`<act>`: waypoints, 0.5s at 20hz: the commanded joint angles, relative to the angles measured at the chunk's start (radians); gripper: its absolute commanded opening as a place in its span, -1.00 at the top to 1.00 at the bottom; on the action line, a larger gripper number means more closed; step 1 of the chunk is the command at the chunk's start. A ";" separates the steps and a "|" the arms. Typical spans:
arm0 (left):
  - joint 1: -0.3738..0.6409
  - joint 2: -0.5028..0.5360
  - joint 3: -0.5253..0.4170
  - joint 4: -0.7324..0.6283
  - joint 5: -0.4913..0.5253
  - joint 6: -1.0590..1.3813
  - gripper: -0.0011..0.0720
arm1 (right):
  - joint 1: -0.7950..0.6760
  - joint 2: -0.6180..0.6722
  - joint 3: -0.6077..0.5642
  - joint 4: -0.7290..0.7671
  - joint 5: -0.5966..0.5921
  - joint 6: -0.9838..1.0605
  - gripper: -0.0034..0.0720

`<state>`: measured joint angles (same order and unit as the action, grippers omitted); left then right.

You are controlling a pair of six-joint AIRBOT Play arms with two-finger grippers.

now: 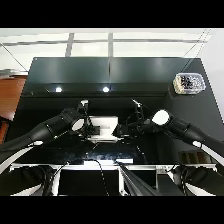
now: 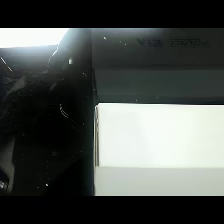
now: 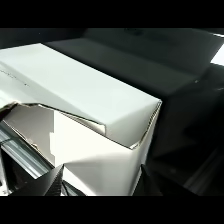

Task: Fold the box and place the chain.

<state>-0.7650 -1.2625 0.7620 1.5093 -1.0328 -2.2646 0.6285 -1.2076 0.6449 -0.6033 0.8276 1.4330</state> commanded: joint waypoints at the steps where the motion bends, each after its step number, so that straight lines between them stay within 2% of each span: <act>1: 0.001 0.000 0.000 0.001 0.002 0.010 0.88 | 0.038 0.000 0.005 -0.037 -0.025 0.082 -0.48; 9: 0.001 0.000 0.000 0.000 0.002 0.010 0.88 | 0.117 -0.002 0.113 -0.317 -0.039 0.371 -0.47; 10: 0.001 0.000 0.000 0.001 0.002 0.012 0.88 | 0.127 -0.005 0.119 -0.322 -0.037 0.374 -0.38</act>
<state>-0.7647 -1.2625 0.7620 1.5093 -1.0321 -2.2547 0.7319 -1.2098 0.7372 -0.8402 0.7887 1.7134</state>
